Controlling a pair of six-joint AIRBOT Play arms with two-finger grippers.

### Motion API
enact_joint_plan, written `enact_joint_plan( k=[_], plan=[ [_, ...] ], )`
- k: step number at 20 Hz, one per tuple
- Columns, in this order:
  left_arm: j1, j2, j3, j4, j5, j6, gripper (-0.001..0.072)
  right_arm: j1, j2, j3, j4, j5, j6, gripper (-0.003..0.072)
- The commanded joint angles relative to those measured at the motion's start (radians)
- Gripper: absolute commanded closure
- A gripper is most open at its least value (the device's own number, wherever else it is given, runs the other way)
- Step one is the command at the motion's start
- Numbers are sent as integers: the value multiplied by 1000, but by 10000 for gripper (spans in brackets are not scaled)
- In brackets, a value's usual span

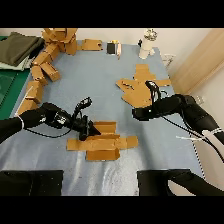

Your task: Fold the box.

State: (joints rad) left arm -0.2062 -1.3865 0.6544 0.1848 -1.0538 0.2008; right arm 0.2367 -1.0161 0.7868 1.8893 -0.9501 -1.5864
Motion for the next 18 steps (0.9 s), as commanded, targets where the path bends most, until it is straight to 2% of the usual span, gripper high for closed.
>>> enact_joint_plan(
  k=[1,8,10,12,14,16,18],
  plan=[
    [0,-1,-2,9,-27,24,696,2,-1,-1,-1,3,0,682],
    [2,0,-2,24,7,34,695,2,0,-1,-1,0,-3,683],
    [2,0,-2,25,4,34,695,19,16,-1,-29,-34,-3,685],
    [2,0,-2,21,3,34,696,126,64,-1,-134,-116,6,685],
    [2,0,-1,18,4,34,695,305,129,-2,-268,-195,74,686],
    [2,0,-2,18,4,34,695,517,201,-30,-324,-178,97,686],
    [2,0,-2,18,4,34,695,725,252,-99,-323,-107,104,682]
  ],
)
